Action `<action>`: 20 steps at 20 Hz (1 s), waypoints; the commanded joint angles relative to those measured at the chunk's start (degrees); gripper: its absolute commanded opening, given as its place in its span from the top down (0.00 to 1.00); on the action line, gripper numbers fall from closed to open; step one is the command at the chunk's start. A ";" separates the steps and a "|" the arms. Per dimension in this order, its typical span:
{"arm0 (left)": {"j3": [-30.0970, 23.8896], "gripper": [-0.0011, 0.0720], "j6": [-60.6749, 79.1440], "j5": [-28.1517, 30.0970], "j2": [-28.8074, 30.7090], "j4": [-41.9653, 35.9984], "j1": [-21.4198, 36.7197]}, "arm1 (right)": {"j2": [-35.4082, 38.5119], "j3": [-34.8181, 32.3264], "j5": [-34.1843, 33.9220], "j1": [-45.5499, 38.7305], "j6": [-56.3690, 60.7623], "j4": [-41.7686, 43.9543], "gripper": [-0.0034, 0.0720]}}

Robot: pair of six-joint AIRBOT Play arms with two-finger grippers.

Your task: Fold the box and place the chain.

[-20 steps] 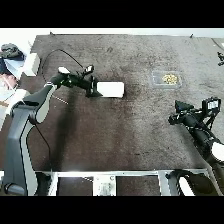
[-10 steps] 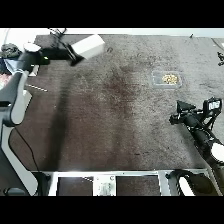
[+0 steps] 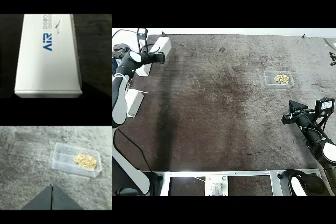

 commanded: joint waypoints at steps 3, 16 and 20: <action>-8.70 0.98 -10.80 12.33 -0.22 6.36 0.35 | -0.04 -0.02 -0.52 0.04 0.02 0.00 0.95; -10.51 0.97 -6.36 15.61 -3.89 6.29 0.11 | -0.02 -0.02 -0.52 0.04 0.02 0.00 0.95; -10.51 0.97 -7.69 16.20 -3.91 6.03 0.11 | -0.02 -0.02 -0.50 0.04 0.02 0.00 0.95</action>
